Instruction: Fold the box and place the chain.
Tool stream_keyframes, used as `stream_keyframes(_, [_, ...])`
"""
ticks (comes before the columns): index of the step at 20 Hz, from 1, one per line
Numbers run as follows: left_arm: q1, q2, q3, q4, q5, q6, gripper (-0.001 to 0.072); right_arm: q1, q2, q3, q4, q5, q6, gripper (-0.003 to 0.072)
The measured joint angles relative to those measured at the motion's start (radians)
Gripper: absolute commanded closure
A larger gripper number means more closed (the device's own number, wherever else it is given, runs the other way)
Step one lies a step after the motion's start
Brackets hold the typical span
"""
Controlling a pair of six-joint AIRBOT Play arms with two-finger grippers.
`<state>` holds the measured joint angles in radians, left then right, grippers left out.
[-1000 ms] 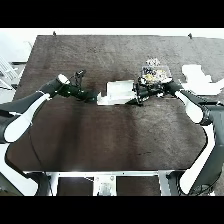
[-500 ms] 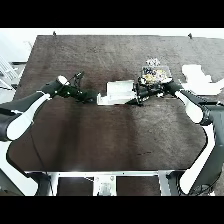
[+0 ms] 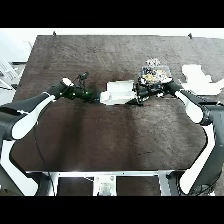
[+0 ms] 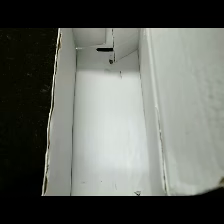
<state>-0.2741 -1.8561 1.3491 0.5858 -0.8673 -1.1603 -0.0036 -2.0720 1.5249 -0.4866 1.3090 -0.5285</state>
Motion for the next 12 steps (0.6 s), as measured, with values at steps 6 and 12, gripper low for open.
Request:
stream_keyframes(6, [-0.002, 0.034, 0.001, -0.05, 0.0, 0.044, 0.0461, 0.0, 0.0, 0.0, 0.0, 0.0, 0.0, 0.0109])
stream_keyframes(12, [-0.002, 0.041, 0.001, -0.083, -0.014, 0.082, 0.0461, 0.0, 0.0, 0.0, 0.0, 0.0, 0.0, 0.011])
